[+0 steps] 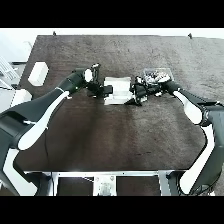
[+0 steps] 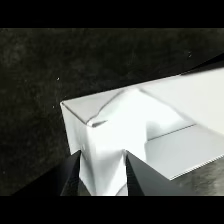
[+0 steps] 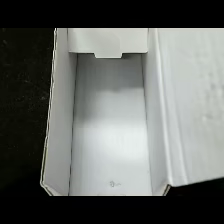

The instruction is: Fold the box and place the chain.

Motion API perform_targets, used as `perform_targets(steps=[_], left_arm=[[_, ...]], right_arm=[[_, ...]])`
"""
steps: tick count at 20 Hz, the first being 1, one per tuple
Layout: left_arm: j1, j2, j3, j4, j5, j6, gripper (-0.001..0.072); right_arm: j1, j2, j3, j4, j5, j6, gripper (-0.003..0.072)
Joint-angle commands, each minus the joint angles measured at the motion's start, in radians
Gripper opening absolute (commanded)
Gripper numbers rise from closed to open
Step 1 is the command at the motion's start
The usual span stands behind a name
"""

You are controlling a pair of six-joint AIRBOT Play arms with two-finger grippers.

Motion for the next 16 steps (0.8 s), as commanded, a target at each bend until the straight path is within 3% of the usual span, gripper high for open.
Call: perform_targets(steps=[1,3,6,9,13,16], left_arm=[[-0.016,0.000,0.001,0.076,0.009,-0.043,0.0328],[-0.024,-0.004,0.009,0.106,-0.013,-0.050,0.0328],[-0.029,-0.071,0.150,0.166,-0.185,-0.095,0.0329],[-0.040,-0.140,0.289,0.211,-0.288,-0.130,0.0328],[-0.040,-0.201,0.399,0.212,-0.336,-0.156,0.0328],[-0.040,-0.212,0.410,0.209,-0.362,-0.183,0.0328]], right_arm=[[0.001,0.000,0.000,0.001,0.000,0.001,0.0583],[0.001,0.000,0.000,0.001,0.000,0.001,0.0583],[0.001,0.000,0.000,0.001,0.000,0.001,0.0583],[0.001,0.000,0.000,0.001,0.000,0.001,0.0583],[0.001,0.000,0.000,0.001,0.000,0.000,0.0583],[0.001,0.000,0.000,0.001,0.000,0.000,0.0583]])
